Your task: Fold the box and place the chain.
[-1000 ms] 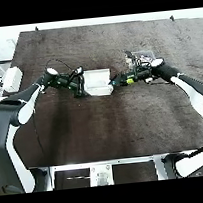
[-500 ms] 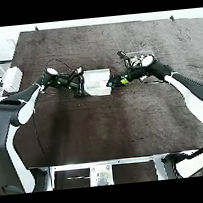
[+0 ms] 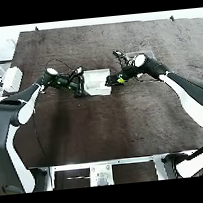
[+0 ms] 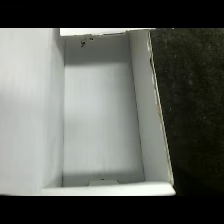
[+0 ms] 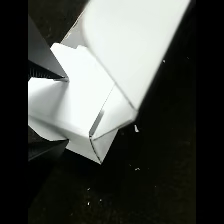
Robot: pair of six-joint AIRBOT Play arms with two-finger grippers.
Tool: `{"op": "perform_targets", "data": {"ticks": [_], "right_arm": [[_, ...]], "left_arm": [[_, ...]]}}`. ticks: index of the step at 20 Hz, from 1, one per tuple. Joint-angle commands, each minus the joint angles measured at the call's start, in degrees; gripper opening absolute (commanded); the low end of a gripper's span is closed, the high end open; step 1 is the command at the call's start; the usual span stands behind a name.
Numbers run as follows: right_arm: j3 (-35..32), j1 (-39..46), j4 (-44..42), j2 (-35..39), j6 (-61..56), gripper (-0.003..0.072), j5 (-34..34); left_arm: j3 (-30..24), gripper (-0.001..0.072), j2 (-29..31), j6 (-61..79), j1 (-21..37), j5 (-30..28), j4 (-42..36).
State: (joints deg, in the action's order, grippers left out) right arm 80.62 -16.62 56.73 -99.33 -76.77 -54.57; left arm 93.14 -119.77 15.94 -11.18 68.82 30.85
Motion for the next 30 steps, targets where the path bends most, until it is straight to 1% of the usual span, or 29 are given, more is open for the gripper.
{"op": "perform_targets", "data": {"ticks": [1,4,7,12,15,18,19,21,23,28,30], "right_arm": [[2.3,-1.6,5.9,-2.4,-6.0,0.0438,-0.5],[3.0,-2.4,8.5,-3.1,-8.6,0.0438,-0.6],[4.3,-2.8,10.7,-3.1,-11.6,0.0438,-2.1],[10.4,-5.4,22.6,-3.1,-19.5,0.0437,-9.5],[14.0,-6.9,28.0,-3.8,-22.7,0.0437,-11.4],[18.3,-6.9,28.4,-6.8,-24.0,0.0437,-15.4],[20.0,-7.3,28.8,-8.1,-24.7,0.0421,-16.4],[23.4,-8.3,31.5,-10.5,-26.4,0.0418,-19.0],[25.7,-9.1,32.0,-12.2,-27.3,0.0418,-20.3],[26.2,-9.8,35.0,-13.7,-34.5,0.0408,-23.3],[26.2,-10.1,35.9,-13.7,-36.9,0.0406,-23.3]], "left_arm": [[0.0,0.0471,0.0,0.0,0.0,0.2,0.0],[0.0,0.0471,0.0,0.0,0.0,0.1,0.0],[0.0,0.0471,0.0,0.0,0.0,0.1,0.0],[0.0,0.0471,0.0,0.0,0.0,0.1,0.0],[0.0,0.0471,0.0,0.0,0.0,0.1,0.0],[0.0,0.0471,0.0,0.0,0.0,0.1,0.0],[0.0,0.0471,0.0,0.0,0.0,0.1,0.0],[0.0,0.0471,0.0,0.0,0.0,0.1,0.0],[0.0,0.0471,0.0,0.0,0.0,0.1,0.0],[0.0,0.0471,0.0,0.0,0.0,-0.1,0.0],[0.0,0.0471,0.0,0.0,0.0,-0.1,0.0]]}}
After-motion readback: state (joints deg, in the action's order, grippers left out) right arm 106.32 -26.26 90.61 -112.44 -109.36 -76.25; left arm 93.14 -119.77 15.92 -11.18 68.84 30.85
